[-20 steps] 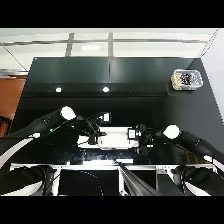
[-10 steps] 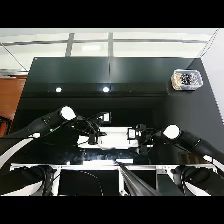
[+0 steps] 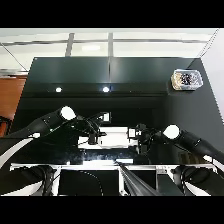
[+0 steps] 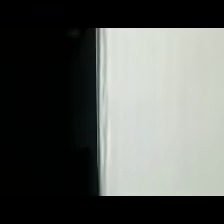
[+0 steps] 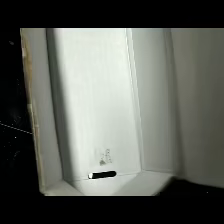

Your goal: Fold the box and place the chain.

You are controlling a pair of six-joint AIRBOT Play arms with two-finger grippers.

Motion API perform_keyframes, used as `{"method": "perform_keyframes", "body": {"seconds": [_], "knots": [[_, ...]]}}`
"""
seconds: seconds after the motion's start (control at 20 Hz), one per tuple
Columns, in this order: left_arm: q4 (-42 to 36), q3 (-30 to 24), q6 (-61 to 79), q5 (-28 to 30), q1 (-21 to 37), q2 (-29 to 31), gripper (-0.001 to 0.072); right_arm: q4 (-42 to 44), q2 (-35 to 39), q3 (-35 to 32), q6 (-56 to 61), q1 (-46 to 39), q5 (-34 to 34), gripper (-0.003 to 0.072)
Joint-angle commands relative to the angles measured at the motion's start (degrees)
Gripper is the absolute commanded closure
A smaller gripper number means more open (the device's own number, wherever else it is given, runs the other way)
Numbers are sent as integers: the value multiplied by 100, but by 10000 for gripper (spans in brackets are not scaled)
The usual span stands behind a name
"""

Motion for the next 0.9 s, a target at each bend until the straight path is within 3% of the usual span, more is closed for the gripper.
{"method": "perform_keyframes", "body": {"seconds": [0.0,0.05,0.1,0.15,0.2,0.25,0.45,0.6,0.65,0.75,0.85], "knots": [[0,2,-4,2,-2,4,680,7,-2,2,7,2,-15,186],[-2,2,-17,4,-2,4,676,7,-2,2,7,2,-15,186],[-7,2,-22,2,-2,4,600,7,-2,2,7,2,-15,186],[0,11,-96,7,-2,13,420,7,-2,2,7,2,-15,186],[31,28,-212,2,0,39,332,7,-2,2,7,2,-15,186],[188,72,-380,-13,0,98,294,9,-2,2,7,2,-15,186],[1727,286,-1808,-393,0,686,289,9,-2,2,9,2,-15,186],[2721,302,-2769,-944,0,1425,291,9,-2,2,9,2,-15,186],[2931,302,-3147,-1104,0,1690,331,9,-2,2,9,2,-15,186],[3064,299,-3679,-1508,0,2133,682,9,-2,2,9,2,-15,186],[2682,289,-4266,-1886,-9,2382,683,9,-2,2,9,2,-15,186]]}}
